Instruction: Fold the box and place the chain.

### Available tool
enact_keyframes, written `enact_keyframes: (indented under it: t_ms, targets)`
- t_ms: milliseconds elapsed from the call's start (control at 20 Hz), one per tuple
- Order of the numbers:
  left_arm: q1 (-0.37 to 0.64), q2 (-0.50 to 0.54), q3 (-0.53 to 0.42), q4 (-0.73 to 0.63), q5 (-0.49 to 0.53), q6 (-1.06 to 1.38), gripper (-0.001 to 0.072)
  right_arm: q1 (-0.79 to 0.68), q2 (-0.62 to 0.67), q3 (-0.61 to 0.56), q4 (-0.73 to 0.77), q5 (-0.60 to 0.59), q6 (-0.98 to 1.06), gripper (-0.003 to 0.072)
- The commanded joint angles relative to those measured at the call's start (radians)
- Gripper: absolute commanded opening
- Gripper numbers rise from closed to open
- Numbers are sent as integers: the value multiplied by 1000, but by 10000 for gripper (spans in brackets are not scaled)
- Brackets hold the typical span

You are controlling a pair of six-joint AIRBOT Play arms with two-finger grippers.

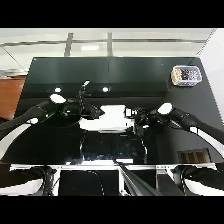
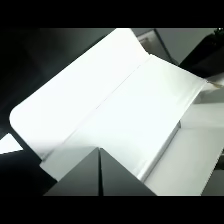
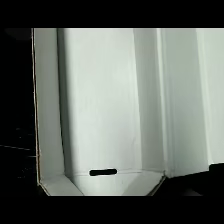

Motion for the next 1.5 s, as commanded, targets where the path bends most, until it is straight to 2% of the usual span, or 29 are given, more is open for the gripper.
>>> enact_keyframes:
  t_ms: [0, 250, 350, 450, 550, 700, 750, 800, 900, 950, 1100, 1200, 1300, 1450]
  targets:
    - [0, -24, 5, 86, -46, -13, 25, 1, -1, -1, 1, 1, 0, 491]
    - [56, 30, 110, 112, -52, -14, 25, 1, -1, -1, 0, 1, 0, 491]
    - [100, 112, 130, 112, -53, -29, 25, 1, -1, -1, 0, 1, 0, 491]
    - [140, 219, 120, 128, -95, -40, 24, 1, -1, -1, 0, 1, 0, 491]
    - [154, 339, 57, 134, -118, -38, 25, 1, -1, -1, 0, 1, 0, 491]
    - [148, 480, -129, 73, -93, 134, 27, 1, -1, -1, 0, 1, 0, 491]
    - [144, 495, -177, 88, -95, 229, 57, 1, -1, -1, 0, 2, 0, 491]
    - [139, 496, -214, 131, -92, 322, 289, 1, -1, -1, 0, 2, 0, 491]
    - [128, 484, -250, 235, -65, 528, 662, 1, -1, -1, 0, 4, 0, 491]
    - [128, 475, -251, 307, -62, 568, 704, 1, -1, -1, 0, 4, 0, 491]
    - [122, 455, -250, 443, 8, 571, 704, 1, -1, -1, 0, 4, 0, 489]
    - [95, 441, -235, 495, 9, 587, 704, 1, -1, -1, 0, 4, 0, 487]
    - [54, 404, -208, 492, -14, 621, 704, 1, -1, -1, -4, 4, 0, 220]
    - [-16, 322, -171, 491, -13, 650, 704, 2, -1, -1, -4, 4, 0, 224]
